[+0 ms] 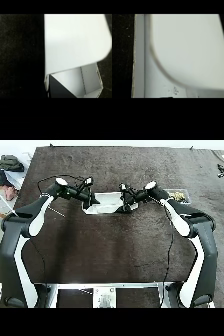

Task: Fold the box and place the chain.

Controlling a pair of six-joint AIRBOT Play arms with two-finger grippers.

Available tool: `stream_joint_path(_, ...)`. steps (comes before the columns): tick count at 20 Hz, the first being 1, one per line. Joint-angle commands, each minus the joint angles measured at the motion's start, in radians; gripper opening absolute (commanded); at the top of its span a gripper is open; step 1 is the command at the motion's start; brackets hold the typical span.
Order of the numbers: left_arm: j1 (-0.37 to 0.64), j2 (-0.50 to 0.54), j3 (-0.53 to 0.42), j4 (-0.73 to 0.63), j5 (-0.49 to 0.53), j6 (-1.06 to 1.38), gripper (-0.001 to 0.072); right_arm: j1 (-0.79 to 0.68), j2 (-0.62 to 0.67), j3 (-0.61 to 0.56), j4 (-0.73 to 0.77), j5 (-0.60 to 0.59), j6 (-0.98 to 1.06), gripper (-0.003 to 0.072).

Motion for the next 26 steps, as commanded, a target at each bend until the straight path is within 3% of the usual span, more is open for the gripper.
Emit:
stream_joint_path(1,0.0,-0.001,0.0,0.0,0.001,0.0,0.0014,0.002,-0.001,0.001,0.0,-0.003,-0.004,0.0587)
stream_joint_path(3,0.0,-0.001,0.0,0.0,0.001,0.0,0.0014,0.002,-0.001,0.001,0.0,-0.003,-0.004,0.0502)
stream_joint_path(11,0.0,-0.001,0.0,0.0,0.001,0.0,0.0014,0.002,-0.001,0.001,-0.033,-0.003,-0.004,0.0499)
stream_joint_path(13,0.0,-0.001,0.0,0.0,0.001,0.0,0.0014,0.002,-0.001,0.001,-0.034,-0.003,-0.004,0.0433)
stream_joint_path(15,0.0,-0.001,0.0,0.0,0.001,0.0,0.0013,0.002,-0.001,0.001,-0.034,-0.003,-0.003,0.0435)
stream_joint_path(17,0.0,-0.001,0.0,0.0,0.001,0.0,0.0014,0.002,-0.001,0.001,-0.034,-0.003,-0.004,0.0318)
stream_joint_path(26,0.0,-0.001,0.0,0.0,0.001,0.0,0.0014,0.002,-0.001,0.001,-0.033,-0.003,-0.004,0.0321)
